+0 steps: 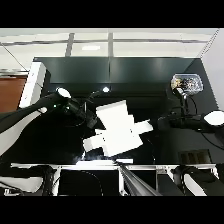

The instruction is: Fold the box and place the chain.

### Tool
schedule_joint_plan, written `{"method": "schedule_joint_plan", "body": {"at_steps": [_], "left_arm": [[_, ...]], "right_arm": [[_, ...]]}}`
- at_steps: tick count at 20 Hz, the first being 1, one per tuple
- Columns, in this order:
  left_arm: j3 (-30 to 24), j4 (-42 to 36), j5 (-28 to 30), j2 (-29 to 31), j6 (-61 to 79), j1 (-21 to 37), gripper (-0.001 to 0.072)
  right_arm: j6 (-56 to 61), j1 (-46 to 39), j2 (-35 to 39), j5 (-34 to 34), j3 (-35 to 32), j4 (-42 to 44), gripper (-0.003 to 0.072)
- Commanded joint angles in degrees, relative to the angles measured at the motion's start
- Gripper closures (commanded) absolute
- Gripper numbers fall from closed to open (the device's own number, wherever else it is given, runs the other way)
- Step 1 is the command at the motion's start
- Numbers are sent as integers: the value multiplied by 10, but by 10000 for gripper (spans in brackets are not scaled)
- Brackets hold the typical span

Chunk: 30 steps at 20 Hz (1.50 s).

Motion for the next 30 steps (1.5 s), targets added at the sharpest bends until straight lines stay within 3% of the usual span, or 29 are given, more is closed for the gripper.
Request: {"method": "schedule_joint_plan", "body": {"at_steps": [1,3,5,9,14,19,20,23,25,30], "left_arm": [[-42,2,135,76,112,-42,686],[-53,4,211,101,227,-69,682],[-53,14,219,97,336,-83,682],[-53,38,264,76,332,-87,681],[-48,41,257,59,332,-87,680],[-44,57,249,58,332,-88,680],[-44,60,248,57,331,-88,681],[-43,64,239,57,315,-88,680],[-43,69,239,57,315,-88,680],[-43,69,238,57,315,-88,680]], "right_arm": [[-24,-12,0,130,53,-120,31],[-67,-1,0,136,53,-103,32],[-148,25,0,114,53,-75,32],[-262,103,0,32,53,-71,32],[-286,177,-1,-42,29,-82,32],[-318,215,-1,-52,-40,-81,32],[-321,227,-1,-66,-55,-81,70],[-327,272,-4,-137,-90,-81,74],[-326,295,-18,-143,-94,-79,70],[-329,323,-35,-185,-94,-3,49]]}}
